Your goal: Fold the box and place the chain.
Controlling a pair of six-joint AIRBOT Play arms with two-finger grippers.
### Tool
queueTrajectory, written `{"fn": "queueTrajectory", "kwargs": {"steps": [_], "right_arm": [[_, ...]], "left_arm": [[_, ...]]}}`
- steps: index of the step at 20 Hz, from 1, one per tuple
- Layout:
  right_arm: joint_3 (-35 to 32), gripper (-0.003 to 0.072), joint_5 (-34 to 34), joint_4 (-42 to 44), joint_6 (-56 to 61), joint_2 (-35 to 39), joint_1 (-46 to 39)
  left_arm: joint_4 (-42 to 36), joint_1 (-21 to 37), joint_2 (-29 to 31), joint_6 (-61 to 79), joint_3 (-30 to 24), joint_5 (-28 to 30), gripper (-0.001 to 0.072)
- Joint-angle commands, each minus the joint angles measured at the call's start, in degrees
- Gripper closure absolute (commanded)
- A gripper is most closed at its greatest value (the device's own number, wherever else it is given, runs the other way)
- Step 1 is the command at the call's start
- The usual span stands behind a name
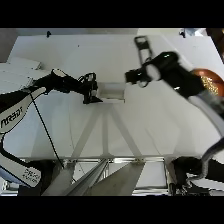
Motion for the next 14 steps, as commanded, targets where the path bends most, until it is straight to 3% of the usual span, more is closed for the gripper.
{"fn": "queueTrajectory", "kwargs": {"steps": [1,6,10,14], "right_arm": [[-0.11,0.0287,5.35,-0.68,-11.52,5.95,-11.47],[-4.33,0.0287,6.64,0.17,-16.13,6.67,-31.61],[-12.83,0.0287,-1.25,1.42,-17.03,5.86,-43.54],[-13.42,0.0286,-6.23,2.97,-21.14,-1.4,-49.31]], "left_arm": [[0.0,0.0,0.02,0.0,0.0,0.02,0.0297],[0.0,0.0,0.02,0.0,0.0,0.02,0.0297],[0.0,0.0,0.02,0.0,0.0,0.02,0.0297],[0.0,0.0,0.02,0.0,0.0,0.02,0.0297]]}}
